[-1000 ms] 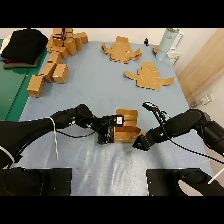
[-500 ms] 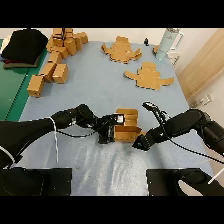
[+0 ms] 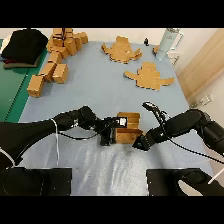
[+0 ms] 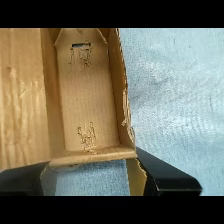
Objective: Fold the box.
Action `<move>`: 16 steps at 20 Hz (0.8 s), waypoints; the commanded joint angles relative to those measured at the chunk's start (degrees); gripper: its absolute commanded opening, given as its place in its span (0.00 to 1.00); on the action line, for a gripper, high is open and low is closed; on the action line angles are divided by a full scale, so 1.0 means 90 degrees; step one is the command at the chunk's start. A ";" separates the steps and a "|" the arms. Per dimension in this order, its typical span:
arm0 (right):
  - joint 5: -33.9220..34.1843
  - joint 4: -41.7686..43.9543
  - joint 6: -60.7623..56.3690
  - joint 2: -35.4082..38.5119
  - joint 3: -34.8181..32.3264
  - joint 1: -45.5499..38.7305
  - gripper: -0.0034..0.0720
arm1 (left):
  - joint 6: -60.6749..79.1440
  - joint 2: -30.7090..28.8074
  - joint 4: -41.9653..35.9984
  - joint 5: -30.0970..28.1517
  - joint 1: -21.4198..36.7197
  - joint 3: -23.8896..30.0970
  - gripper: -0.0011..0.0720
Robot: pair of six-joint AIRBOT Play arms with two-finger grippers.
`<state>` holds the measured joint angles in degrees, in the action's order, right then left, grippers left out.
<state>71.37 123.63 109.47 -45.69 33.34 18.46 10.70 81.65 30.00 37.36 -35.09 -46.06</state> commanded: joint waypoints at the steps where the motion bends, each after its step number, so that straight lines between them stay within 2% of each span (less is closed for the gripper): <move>1: 0.0000 0.0002 0.0000 0.0005 0.0002 -0.0002 0.99 | -0.0177 -0.0005 0.0039 -0.0019 -0.0019 0.0000 0.49; 6: -0.0002 0.0000 0.0000 0.0005 0.0002 -0.0002 0.99 | -0.1715 -0.0199 0.1481 0.0041 -0.0019 0.0000 0.49; 16: -0.0049 0.0000 0.0000 0.0005 0.0002 -0.0002 0.99 | -0.1685 -0.0270 0.1479 0.0131 -0.0017 0.0000 0.49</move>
<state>70.96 123.59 109.47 -45.69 33.34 18.46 -5.04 79.33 42.81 38.06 -35.27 -46.09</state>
